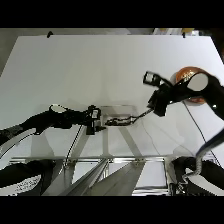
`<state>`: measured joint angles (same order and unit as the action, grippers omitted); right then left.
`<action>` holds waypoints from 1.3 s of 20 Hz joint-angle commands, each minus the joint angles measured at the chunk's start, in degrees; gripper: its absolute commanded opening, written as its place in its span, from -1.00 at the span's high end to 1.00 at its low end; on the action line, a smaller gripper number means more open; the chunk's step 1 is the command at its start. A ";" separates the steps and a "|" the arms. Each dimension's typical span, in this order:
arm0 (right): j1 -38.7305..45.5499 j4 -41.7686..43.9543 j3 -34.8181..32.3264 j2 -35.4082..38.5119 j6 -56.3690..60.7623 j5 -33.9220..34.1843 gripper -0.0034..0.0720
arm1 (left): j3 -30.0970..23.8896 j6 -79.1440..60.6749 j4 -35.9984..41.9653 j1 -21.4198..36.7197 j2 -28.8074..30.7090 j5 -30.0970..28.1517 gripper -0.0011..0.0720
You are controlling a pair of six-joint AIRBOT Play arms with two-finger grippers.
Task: Fold the box and place the chain.
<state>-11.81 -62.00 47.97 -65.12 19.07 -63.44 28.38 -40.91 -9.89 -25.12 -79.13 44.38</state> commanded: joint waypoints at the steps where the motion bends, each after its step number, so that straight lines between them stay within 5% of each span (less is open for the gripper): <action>1: 0.85 7.98 -6.71 -3.98 -27.87 2.99 0.27 | 0.04 0.00 -0.02 0.02 0.04 0.00 0.59; 12: -4.02 14.95 -8.33 -11.98 -35.01 8.92 0.34 | 0.04 0.00 0.00 0.02 0.04 0.00 0.59; 16: -4.02 17.42 -8.33 -13.73 -33.29 8.76 0.88 | 0.04 0.00 0.00 0.02 0.04 0.00 0.59; 21: -4.02 10.36 -7.78 -4.55 -16.96 8.22 0.88 | 0.04 0.00 -0.02 0.02 0.04 0.00 0.59; 26: -4.44 5.29 -0.15 5.64 -4.72 -7.85 0.88 | 0.04 0.00 -0.02 0.02 0.04 0.00 0.59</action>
<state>-15.90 -53.87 44.10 -64.36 6.61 -63.22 28.38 -40.91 -9.89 -25.12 -79.13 44.40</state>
